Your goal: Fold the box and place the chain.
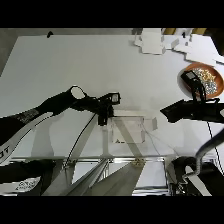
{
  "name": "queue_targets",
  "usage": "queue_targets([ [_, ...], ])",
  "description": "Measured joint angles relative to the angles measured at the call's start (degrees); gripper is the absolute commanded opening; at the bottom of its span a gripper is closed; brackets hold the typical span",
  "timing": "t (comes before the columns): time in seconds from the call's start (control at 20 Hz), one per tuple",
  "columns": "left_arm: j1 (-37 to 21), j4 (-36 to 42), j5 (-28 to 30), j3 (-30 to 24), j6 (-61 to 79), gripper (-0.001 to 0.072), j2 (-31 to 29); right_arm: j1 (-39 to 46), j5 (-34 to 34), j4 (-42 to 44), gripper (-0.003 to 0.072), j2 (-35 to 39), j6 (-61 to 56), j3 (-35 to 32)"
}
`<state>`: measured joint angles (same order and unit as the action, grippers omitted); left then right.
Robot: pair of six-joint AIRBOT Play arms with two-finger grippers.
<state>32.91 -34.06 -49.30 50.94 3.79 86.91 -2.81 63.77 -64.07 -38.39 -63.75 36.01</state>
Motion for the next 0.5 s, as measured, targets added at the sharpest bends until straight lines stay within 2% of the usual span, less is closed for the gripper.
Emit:
queue_targets([
  [0.5, 0.0, -0.5, 4.3, 0.0, -1.0, 0.0002, -1.8, 0.0, 0.0, -0.6, 0.0317, 0.0, 0.0, 0.0],
])
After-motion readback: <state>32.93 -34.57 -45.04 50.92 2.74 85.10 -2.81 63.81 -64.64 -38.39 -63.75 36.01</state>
